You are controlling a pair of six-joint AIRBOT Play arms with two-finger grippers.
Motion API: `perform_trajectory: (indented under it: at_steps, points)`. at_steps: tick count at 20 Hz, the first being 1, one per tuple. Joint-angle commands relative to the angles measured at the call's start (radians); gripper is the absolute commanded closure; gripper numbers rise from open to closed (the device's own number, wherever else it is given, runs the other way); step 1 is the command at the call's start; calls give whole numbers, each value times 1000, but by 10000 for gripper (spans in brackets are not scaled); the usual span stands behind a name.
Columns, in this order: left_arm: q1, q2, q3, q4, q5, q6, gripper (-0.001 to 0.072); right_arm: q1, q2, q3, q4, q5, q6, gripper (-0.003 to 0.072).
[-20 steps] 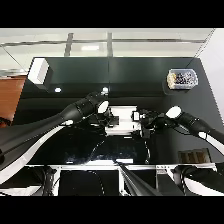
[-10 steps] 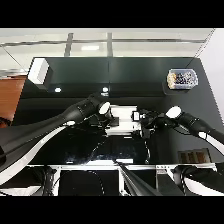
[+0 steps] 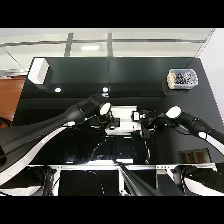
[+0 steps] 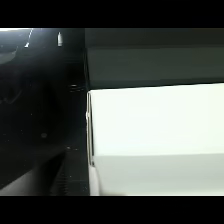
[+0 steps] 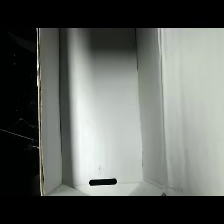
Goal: Fold the box and place the chain.
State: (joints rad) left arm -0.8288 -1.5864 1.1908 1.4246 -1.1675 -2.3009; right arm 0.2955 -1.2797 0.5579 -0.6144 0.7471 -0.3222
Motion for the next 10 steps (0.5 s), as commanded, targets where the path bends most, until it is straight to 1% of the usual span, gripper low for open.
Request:
perform_trajectory:
  at_steps: [1,5,6,10]
  points:
    - [0,-3,1,19,7,-29,320,0,0,0,0,0,1,558]
    - [-10,-6,27,68,6,-46,325,0,0,0,0,0,1,558]
    - [-12,-8,32,79,2,-46,360,0,0,0,0,0,1,558]
    - [-14,-18,32,82,-17,-60,360,0,0,0,0,0,1,558]
